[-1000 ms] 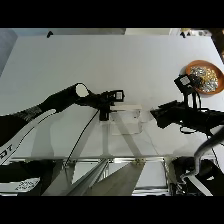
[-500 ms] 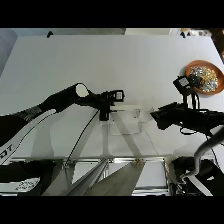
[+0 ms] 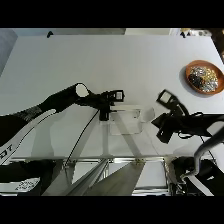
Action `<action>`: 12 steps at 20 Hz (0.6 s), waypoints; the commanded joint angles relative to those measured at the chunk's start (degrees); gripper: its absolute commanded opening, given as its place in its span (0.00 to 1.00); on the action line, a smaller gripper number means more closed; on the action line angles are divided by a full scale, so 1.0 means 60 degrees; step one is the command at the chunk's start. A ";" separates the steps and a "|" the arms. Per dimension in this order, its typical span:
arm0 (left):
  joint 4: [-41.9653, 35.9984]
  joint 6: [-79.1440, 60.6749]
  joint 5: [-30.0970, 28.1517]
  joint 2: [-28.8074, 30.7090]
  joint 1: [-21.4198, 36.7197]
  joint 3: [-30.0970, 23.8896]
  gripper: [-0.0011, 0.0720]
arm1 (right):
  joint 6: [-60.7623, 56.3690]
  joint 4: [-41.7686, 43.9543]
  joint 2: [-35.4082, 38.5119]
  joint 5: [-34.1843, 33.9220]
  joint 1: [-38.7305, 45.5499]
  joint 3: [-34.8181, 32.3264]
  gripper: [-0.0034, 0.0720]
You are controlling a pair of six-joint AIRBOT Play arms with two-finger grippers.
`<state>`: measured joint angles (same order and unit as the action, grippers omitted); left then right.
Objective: Fold the box and place the chain.
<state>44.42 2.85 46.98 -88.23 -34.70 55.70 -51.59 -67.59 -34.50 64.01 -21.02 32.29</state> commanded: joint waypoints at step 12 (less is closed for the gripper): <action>-0.0004 0.0000 0.0062 -0.0007 -0.0004 -0.0004 0.03 | 0.4564 0.0302 -0.2131 -0.1566 -0.1286 -0.1155 0.45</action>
